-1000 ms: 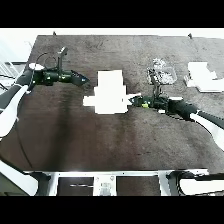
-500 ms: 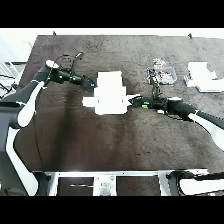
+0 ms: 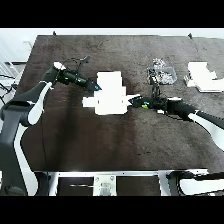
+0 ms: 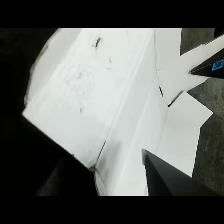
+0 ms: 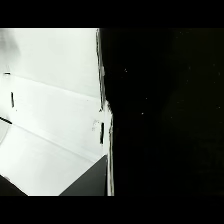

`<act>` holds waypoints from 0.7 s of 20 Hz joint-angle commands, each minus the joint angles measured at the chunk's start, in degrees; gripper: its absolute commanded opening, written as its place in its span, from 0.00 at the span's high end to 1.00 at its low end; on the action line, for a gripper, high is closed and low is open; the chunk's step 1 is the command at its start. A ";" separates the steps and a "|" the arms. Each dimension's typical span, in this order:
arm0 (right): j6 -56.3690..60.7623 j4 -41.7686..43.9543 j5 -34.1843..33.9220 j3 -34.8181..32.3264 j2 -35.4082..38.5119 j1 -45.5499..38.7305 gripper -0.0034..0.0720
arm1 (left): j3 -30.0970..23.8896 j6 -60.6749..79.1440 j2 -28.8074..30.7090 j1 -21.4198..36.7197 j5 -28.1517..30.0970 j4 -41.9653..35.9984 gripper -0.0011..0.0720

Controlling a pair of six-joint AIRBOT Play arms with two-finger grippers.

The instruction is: Fold the box and place the chain.

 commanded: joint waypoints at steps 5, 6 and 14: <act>-0.35 -0.04 0.07 -0.02 -0.04 0.07 0.94 | 0.35 0.74 -1.05 -0.61 -0.22 -0.11 0.50; -0.35 -0.04 0.07 -0.02 -0.04 0.07 0.94 | 0.35 0.85 -1.05 -0.61 -0.28 -0.11 0.51; -0.33 0.02 0.09 0.00 -0.02 0.00 0.68 | 0.35 6.88 -1.05 -0.61 -5.51 -0.22 0.96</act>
